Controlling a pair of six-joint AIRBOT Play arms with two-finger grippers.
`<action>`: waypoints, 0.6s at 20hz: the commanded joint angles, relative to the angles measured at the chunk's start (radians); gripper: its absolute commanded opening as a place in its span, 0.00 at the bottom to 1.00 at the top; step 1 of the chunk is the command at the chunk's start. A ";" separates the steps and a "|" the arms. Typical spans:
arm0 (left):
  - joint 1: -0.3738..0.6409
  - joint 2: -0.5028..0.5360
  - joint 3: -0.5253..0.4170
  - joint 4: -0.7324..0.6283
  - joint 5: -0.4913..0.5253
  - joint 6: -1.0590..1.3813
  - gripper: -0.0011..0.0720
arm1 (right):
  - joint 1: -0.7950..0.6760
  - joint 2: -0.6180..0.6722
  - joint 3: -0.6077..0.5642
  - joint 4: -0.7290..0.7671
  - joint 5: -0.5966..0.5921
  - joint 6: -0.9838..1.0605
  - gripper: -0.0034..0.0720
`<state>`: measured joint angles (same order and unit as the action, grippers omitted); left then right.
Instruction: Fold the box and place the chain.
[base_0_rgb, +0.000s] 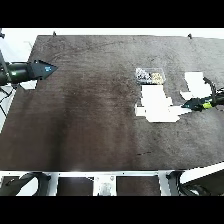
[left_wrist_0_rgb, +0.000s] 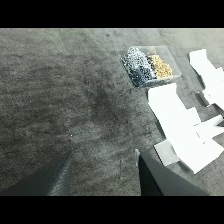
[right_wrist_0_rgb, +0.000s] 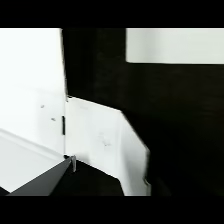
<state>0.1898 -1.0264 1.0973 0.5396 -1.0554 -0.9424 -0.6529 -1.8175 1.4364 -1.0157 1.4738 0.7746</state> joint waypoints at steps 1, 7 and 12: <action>0.000 0.000 0.000 0.000 0.000 0.000 0.64 | 0.025 -0.050 0.000 0.029 0.070 -0.005 0.73; 0.000 0.000 0.000 0.000 0.000 0.000 0.64 | 0.031 -0.072 0.000 0.117 0.138 -0.040 0.17; 0.000 0.000 0.000 -0.001 0.000 0.000 0.65 | 0.034 0.011 -0.105 0.219 0.180 -0.046 0.05</action>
<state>0.1898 -1.0264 1.0973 0.5385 -1.0554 -0.9424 -0.6224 -1.8507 1.3941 -0.8780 1.6276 0.7326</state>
